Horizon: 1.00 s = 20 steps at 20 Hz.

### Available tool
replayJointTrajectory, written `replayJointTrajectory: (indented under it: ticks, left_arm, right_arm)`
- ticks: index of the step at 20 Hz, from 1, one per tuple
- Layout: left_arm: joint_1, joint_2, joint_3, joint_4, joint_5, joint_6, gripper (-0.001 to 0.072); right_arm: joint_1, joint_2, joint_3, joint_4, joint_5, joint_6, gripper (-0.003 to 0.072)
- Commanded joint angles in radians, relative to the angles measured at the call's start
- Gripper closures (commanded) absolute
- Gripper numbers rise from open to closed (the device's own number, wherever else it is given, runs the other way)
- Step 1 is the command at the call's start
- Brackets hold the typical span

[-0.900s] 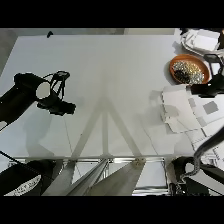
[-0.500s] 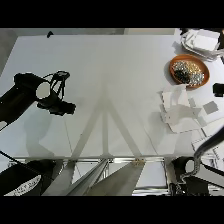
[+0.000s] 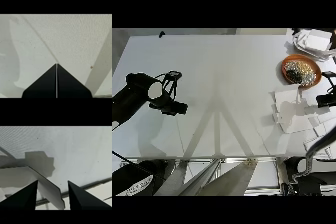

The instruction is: Fold the box and place the chain.

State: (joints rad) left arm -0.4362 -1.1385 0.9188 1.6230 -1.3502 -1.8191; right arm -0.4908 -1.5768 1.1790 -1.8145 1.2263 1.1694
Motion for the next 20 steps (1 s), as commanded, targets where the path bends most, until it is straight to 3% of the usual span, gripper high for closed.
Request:
replayJointTrajectory:
  ticks: [1, 2, 4, 5, 15, 20]
  left_arm:
    - [0.000, 0.001, 0.000, 0.000, 0.000, 0.000, 0.0698]
    - [0.000, 0.001, 0.000, 0.000, 0.000, 0.000, 0.0698]
    - [0.000, 0.001, 0.000, 0.000, 0.000, 0.000, 0.0698]
    - [0.000, 0.001, 0.000, 0.000, 0.000, 0.000, 0.0698]
    - [0.000, 0.001, 0.000, 0.000, 0.000, 0.000, 0.0698]
    - [0.000, 0.001, 0.000, 0.000, 0.000, 0.000, 0.0698]
  right_arm:
    - [-0.002, -0.034, 0.001, 0.037, 0.048, -0.019, 0.0303]
    - [-0.002, -0.034, 0.001, 0.064, 0.061, -0.021, 0.0364]
    - [-0.002, -0.033, 0.001, 0.129, 0.082, -0.040, 0.0632]
    - [-0.002, -0.033, 0.001, 0.160, 0.096, -0.064, 0.0666]
    - [0.063, 0.146, -0.002, 0.502, 0.154, -0.164, 0.0673]
    - [0.205, 0.274, -0.106, 0.614, 0.109, -0.210, 0.0674]
